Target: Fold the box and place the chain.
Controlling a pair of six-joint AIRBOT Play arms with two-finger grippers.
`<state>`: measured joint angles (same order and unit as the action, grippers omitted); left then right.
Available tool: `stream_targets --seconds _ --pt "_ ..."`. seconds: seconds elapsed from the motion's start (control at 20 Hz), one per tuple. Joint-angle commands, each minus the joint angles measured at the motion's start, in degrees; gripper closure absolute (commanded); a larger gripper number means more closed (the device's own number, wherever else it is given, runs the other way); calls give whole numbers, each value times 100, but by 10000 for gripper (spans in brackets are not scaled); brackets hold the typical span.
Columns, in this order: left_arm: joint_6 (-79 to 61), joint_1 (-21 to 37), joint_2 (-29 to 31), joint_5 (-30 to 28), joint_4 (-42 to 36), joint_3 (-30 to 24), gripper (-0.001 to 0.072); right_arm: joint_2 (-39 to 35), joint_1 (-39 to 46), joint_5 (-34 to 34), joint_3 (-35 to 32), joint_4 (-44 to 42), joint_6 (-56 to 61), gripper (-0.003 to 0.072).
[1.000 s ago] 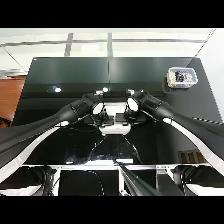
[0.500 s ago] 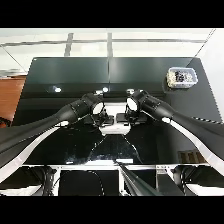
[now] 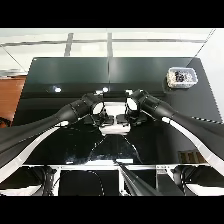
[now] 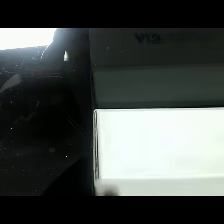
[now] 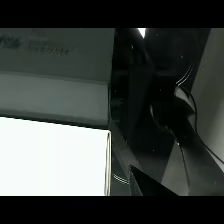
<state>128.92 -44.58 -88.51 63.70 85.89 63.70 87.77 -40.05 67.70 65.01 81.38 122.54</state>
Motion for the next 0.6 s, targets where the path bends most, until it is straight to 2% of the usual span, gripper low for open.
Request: stream_targets --seconds 0.0,0.2,0.3,0.4,0.5,0.55 --pt "11 0 0 0 -4 -2 683 -109 -4 219 98 -37 -96 320" --pt "11 0 0 -4 -2 -2 683 -822 13 787 275 205 -481 320" --pt "9 0 0 63 -2 -2 683 -1392 24 1156 275 780 -649 320" --pt "9 0 0 116 0 -2 684 -1884 33 1333 275 2004 -933 321" --pt "9 0 0 129 0 -2 683 -2092 144 1246 275 3626 -935 321" --pt "9 2 0 122 2 -2 683 -2094 321 1049 273 4135 -911 321"
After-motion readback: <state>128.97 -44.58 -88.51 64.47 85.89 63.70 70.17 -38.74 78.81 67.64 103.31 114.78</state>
